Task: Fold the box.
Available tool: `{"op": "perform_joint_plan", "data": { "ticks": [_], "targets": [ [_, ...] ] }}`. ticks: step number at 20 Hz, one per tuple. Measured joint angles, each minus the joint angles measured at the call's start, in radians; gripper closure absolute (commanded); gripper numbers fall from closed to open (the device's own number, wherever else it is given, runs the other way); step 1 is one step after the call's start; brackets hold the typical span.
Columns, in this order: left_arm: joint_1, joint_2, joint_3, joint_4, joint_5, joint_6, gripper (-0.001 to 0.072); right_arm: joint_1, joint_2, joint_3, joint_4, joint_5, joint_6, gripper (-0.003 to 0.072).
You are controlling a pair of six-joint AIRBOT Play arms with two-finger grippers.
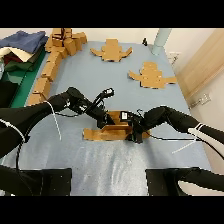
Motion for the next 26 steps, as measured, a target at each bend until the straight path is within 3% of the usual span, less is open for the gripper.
{"op": "perform_joint_plan", "data": {
  "ticks": [1, 8, 9, 10, 11, 14, 18, 22, 26],
  "targets": [
    [0.001, -0.001, 0.0, 0.006, 0.003, -0.002, 0.0015, 0.0, 0.0, 0.0, 0.0, 0.0, 0.0, 0.0124],
    [0.103, 0.051, 0.004, 0.06, -0.053, -0.192, 0.0015, 0.0, 0.0, 0.0, -0.002, 0.0, 0.0, 0.0124],
    [0.127, 0.069, 0.004, 0.093, -0.077, -0.25, 0.0084, 0.0, 0.0, 0.0, -0.003, 0.0, 0.0, 0.0124],
    [0.151, 0.088, 0.004, 0.132, -0.105, -0.311, 0.0429, 0.0, 0.0, 0.0, -0.003, 0.0, 0.0, 0.0124],
    [0.17, 0.104, 0.005, 0.169, -0.138, -0.383, 0.0688, 0.0, 0.0, 0.0, -0.004, 0.0, 0.0, 0.0124],
    [0.194, 0.133, -0.004, 0.24, -0.248, -0.568, 0.0699, 0.0, 0.0, 0.0, -0.006, 0.0, 0.0, 0.0124],
    [0.143, 0.145, -0.064, 0.084, -0.338, -0.71, 0.0699, 0.0, 0.0, 0.0, -0.007, 0.0, 0.0, 0.0124],
    [0.082, 0.135, -0.058, -0.104, -0.214, -0.783, 0.0699, 0.0, 0.0, 0.0, -0.007, 0.0, 0.0, 0.0124],
    [0.06, 0.076, 0.025, -0.073, -0.058, -0.876, 0.0699, 0.0, 0.0, 0.0, -0.008, 0.0, 0.0, 0.0124]
  ]
}}
